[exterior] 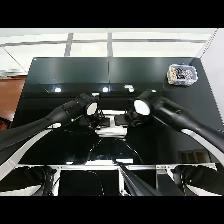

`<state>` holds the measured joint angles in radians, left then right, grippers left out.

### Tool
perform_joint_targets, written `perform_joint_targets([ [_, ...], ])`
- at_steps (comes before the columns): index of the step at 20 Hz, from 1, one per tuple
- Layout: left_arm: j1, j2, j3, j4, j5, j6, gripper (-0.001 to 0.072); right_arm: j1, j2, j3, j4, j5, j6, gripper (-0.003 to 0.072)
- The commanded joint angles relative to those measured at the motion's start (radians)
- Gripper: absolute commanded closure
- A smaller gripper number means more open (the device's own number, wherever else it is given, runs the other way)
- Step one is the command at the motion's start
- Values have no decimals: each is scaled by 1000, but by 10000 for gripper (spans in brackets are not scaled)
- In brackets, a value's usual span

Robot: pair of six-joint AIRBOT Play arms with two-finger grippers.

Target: Fold the box and place the chain.

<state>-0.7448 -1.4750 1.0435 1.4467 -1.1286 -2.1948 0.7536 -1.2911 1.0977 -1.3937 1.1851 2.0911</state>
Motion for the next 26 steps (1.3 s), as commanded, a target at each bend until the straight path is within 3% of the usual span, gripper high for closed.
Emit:
perform_joint_targets([
  [1, 0, 0, 0, 0, -11, 0, 683, -1, 173, 1, -231, 85, -43, 405],
  [4, 0, 0, 0, 0, -10, 0, 683, -40, 231, -5, -685, 156, -43, 406],
  [6, 0, 0, 0, 0, -10, 0, 683, -143, 230, -23, -781, 42, -42, 406],
  [8, 0, 0, 0, 0, -6, 0, 683, -287, 229, -68, -749, -195, 24, 382],
  [9, 0, 0, 0, -1, -6, 0, 682, -358, 222, -95, -722, -319, 81, 79],
  [10, 0, 0, 0, 0, -6, 0, 683, -435, 202, -112, -643, -425, 103, -26],
  [13, 0, 0, 0, 0, -6, 0, 683, -610, 79, -88, -360, -639, 110, -22],
  [15, 0, -1, 0, -1, 2, 0, 683, -700, -58, 48, -218, -575, 149, -22],
  [20, 0, -1, 0, -9, -3, 0, 683, -853, -451, 552, -37, -116, 266, -21],
  [22, 0, -1, 0, -16, -2, 0, 683, -884, -548, 665, 10, -92, 266, -20],
  [24, 0, -1, 0, -16, -2, 0, 683, -900, -591, 698, 17, -125, 290, -15],
  [25, 0, -1, 0, -16, -2, 0, 683, -906, -601, 698, 18, -151, 299, 97],
  [26, 0, -1, 0, -18, -1, 0, 683, -910, -612, 698, 31, -172, 299, 96],
])
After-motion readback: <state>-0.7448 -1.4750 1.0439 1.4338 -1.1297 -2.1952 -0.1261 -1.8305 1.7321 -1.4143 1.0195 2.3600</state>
